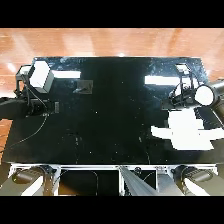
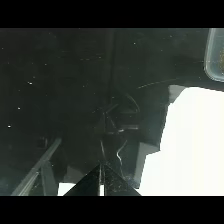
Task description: Fold the box and place the chain.
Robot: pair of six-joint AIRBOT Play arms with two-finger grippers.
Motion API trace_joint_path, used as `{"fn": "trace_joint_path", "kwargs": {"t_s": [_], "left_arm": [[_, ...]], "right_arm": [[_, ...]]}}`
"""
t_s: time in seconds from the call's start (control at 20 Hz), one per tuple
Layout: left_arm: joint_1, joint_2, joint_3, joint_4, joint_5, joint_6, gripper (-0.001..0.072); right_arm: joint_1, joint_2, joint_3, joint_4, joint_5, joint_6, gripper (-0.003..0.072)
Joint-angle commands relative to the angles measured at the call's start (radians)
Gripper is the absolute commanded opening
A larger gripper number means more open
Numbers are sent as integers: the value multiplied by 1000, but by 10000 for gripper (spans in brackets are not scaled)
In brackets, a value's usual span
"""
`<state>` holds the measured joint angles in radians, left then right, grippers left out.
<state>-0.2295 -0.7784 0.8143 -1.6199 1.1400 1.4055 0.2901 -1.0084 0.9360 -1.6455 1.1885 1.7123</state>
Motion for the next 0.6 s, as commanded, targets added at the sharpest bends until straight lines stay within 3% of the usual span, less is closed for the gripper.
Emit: {"fn": "trace_joint_path", "kwargs": {"t_s": [0.0,0.05,0.1,0.2,0.3,0.35,0.45,0.55], "left_arm": [[-2,-20,0,-35,-3,1,185],[-3,-32,0,-61,-1,3,547],[-5,-42,0,-109,-2,39,619],[-17,-48,0,-178,-15,107,619],[-32,-48,0,-173,-43,107,620],[-31,-48,0,-171,-51,106,620],[-31,-49,0,-169,-53,99,620],[-31,-49,0,-168,-59,74,620]], "right_arm": [[0,-2,0,34,-1,-2,450],[0,-2,0,54,14,-19,670],[-2,-2,0,74,49,-96,669],[-42,-2,0,38,156,-225,670],[-169,-2,1,-42,224,-270,673],[-269,-2,0,-74,237,-254,713],[-541,-1,0,-51,183,-210,720],[-780,0,0,73,77,-218,720]]}}
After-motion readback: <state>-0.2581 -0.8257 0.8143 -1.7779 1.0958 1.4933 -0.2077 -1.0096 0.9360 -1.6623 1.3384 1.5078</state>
